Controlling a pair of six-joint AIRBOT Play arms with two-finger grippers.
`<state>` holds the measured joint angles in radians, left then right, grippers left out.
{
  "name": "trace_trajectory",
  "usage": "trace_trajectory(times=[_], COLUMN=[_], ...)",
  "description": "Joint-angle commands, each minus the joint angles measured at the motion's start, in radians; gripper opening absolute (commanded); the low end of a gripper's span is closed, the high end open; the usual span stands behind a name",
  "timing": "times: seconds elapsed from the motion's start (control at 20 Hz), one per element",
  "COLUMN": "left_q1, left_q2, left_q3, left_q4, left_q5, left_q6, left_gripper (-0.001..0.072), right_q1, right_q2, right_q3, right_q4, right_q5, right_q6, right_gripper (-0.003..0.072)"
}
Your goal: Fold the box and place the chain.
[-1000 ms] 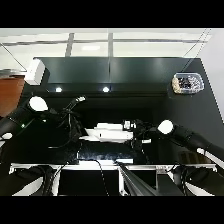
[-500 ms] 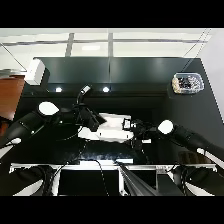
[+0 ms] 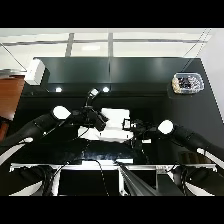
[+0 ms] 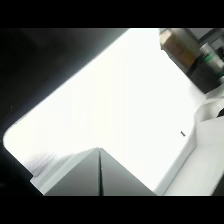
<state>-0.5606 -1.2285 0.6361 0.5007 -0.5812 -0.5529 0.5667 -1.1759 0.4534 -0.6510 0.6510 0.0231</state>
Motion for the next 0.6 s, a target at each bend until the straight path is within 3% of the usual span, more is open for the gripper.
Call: trace_trajectory(times=[0.0, 0.2, 0.4, 0.55], left_q1=[-0.006, 0.034, 0.176, 0.22], left_q2=[-0.019, 0.05, 0.151, 0.183], left_q3=[0.003, 0.011, 0.009, 0.008], left_q4=[0.019, 0.192, 0.351, 0.618], left_q5=[-0.001, -0.059, -0.359, -0.533], left_q6=[0.0, -0.013, -0.037, -0.014], left_gripper=[0.0025, 0.0025, 0.0025, 0.0033], right_q1=[0.001, 0.001, 0.001, 0.001], right_q2=[-0.001, -0.001, -0.001, -0.001], right_q3=[0.0, 0.0, 0.0, 0.0], right_q4=[0.0, 0.0, 0.0, 0.0], right_q5=[-0.001, -0.002, -0.002, -0.002], right_q6=[0.0, 0.0, 0.0, 0.0], right_gripper=[0.0356, 0.0356, 0.0356, 0.0356])
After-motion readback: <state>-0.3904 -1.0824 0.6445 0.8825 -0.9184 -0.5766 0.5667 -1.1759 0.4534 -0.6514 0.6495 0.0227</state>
